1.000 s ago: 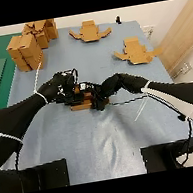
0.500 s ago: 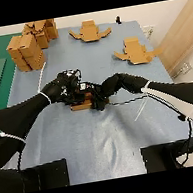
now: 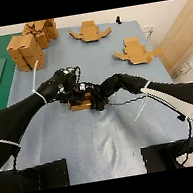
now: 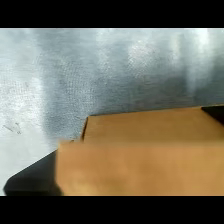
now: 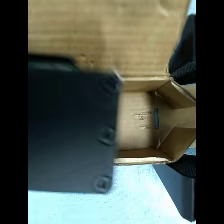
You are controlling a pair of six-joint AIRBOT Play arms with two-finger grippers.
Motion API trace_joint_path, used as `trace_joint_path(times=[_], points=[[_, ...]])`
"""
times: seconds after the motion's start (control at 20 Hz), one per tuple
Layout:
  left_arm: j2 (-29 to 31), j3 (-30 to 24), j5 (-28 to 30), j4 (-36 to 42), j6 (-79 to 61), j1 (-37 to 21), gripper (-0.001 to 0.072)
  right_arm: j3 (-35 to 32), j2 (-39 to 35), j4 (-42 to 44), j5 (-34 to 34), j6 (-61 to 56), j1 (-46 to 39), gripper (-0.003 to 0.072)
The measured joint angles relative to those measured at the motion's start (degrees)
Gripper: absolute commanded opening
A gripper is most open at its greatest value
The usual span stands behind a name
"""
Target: Fold the box.
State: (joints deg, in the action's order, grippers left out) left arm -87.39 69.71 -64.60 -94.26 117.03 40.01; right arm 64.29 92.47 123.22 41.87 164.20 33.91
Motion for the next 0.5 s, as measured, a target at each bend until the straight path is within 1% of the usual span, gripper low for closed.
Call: trace_joint_path(times=[0.1, 0.15, 0.25, 0.3, 0.35, 0.5], points=[[0.6, 0.0, 0.3, 1.7, -1.5, -0.8, 0.0438, 0.0, 0.0, 0.0, 0.1, -0.1, 0.0, 0.0344], [0.9, -0.1, 0.5, 2.8, -2.7, -1.3, 0.0460, 0.0, 0.0, 0.0, 0.2, -0.1, 0.0, 0.0344], [1.5, -0.6, 0.4, 5.4, -5.9, -3.0, 0.0470, 0.0, 0.0, 0.0, 0.3, -0.2, 0.0, 0.0344], [2.1, -1.2, 0.3, 7.4, -8.3, -4.2, 0.0551, 0.0, 0.0, 0.0, 0.4, -0.2, 0.0, 0.0344], [3.2, -2.1, 0.2, 9.4, -11.4, -5.5, 0.0600, 0.0, 0.0, 0.0, 0.6, -0.2, 0.0, 0.0344], [8.4, -5.7, 0.2, 16.8, -23.3, -10.8, 0.0600, 0.0, 0.0, 0.0, 0.7, -0.2, 0.0, 0.0344]])
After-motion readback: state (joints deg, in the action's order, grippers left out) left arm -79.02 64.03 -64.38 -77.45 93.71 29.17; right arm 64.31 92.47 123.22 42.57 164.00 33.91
